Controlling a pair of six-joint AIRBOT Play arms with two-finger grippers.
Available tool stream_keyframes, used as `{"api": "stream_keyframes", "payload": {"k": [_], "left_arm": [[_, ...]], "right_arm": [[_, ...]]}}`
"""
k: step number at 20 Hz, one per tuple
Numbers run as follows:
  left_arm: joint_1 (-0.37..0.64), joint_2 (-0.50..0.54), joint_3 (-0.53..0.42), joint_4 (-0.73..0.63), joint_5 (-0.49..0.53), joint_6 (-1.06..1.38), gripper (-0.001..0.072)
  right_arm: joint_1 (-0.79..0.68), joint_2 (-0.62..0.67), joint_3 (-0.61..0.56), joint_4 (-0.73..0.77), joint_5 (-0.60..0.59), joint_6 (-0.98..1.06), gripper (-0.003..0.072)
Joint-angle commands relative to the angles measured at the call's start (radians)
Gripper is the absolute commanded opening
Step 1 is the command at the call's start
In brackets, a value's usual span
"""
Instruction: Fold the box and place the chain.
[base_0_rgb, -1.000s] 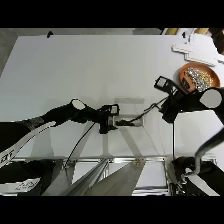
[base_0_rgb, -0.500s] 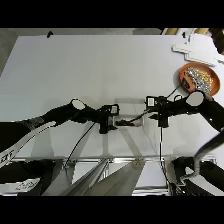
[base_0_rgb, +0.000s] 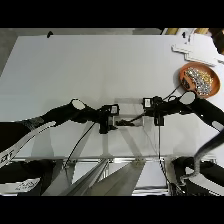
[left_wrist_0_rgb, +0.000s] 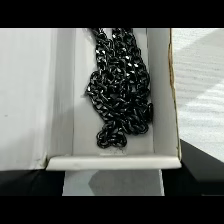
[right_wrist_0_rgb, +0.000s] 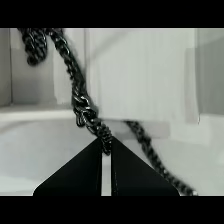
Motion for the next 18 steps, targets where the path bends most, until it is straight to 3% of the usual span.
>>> {"api": "stream_keyframes", "payload": {"k": [1, 5, 11, 15, 18], "left_arm": [[0.000, 0.001, 0.000, 0.000, 0.000, 0.000, 0.0206], [0.000, 0.001, 0.000, 0.000, 0.000, 0.000, 0.0206], [0.000, 0.001, 0.000, 0.000, 0.000, 0.000, 0.0206], [0.000, 0.001, 0.000, 0.000, 0.000, 0.000, 0.0206], [0.000, 0.001, 0.000, 0.000, 0.000, 0.000, 0.0206]], "right_arm": [[0.001, 0.050, 0.000, -0.178, 0.036, 0.212, 0.0018], [0.005, 0.203, 0.000, -0.197, 0.143, 0.376, 0.0018], [0.192, 0.366, 0.000, 0.053, 0.157, 0.540, 0.0019], [0.432, 0.346, 0.000, 0.094, -0.090, 0.673, 0.0019], [0.522, 0.291, 0.000, 0.093, -0.224, 0.745, 0.0019]]}}
